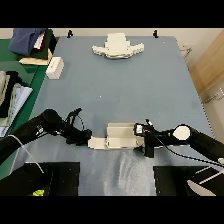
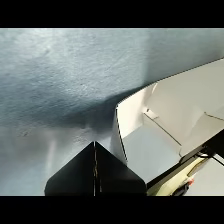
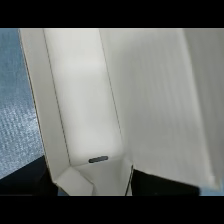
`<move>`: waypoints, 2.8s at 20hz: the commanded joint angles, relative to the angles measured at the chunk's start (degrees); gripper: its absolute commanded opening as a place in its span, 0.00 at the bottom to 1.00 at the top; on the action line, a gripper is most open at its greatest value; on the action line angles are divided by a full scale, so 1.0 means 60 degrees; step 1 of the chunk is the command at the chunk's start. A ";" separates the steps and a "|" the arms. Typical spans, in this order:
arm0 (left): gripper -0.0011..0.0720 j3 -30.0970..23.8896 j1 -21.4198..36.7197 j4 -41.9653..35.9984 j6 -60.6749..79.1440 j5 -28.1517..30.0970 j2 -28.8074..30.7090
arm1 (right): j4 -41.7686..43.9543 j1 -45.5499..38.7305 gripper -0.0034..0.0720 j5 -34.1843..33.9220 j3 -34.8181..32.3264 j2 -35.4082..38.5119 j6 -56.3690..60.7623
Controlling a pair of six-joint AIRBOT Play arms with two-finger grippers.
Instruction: Fold the box.
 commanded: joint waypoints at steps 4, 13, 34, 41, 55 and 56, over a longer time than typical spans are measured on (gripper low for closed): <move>0.03 0.0685 -0.0565 -0.0390 -0.0233 0.0098 0.0233 | 0.0000 0.0007 0.73 0.0000 0.0004 -0.0004 -0.0004; 0.81 0.1049 -0.1184 -0.0572 -0.0219 -0.0011 0.0466 | 0.0000 0.0007 0.73 0.0000 0.0004 -0.0004 -0.0004; 0.52 0.1974 -0.4025 0.2455 -0.4237 0.2069 -0.0444 | 0.0000 0.0007 0.73 0.0000 0.0004 -0.0004 -0.0004; 0.52 0.2907 -0.5286 0.4040 -0.6553 0.1297 -0.1468 | 0.0000 0.0007 0.73 0.0000 0.0004 -0.0004 -0.0004; 0.41 0.5104 -0.6590 0.6736 -0.9606 -0.0018 -0.3617 | 0.0000 0.0007 0.73 0.0000 0.0004 -0.0004 -0.0004; 0.22 0.5235 -0.6739 0.6983 -0.9792 -0.0062 -0.3690 | 0.0000 0.0007 0.73 0.0000 0.0004 -0.0004 -0.0004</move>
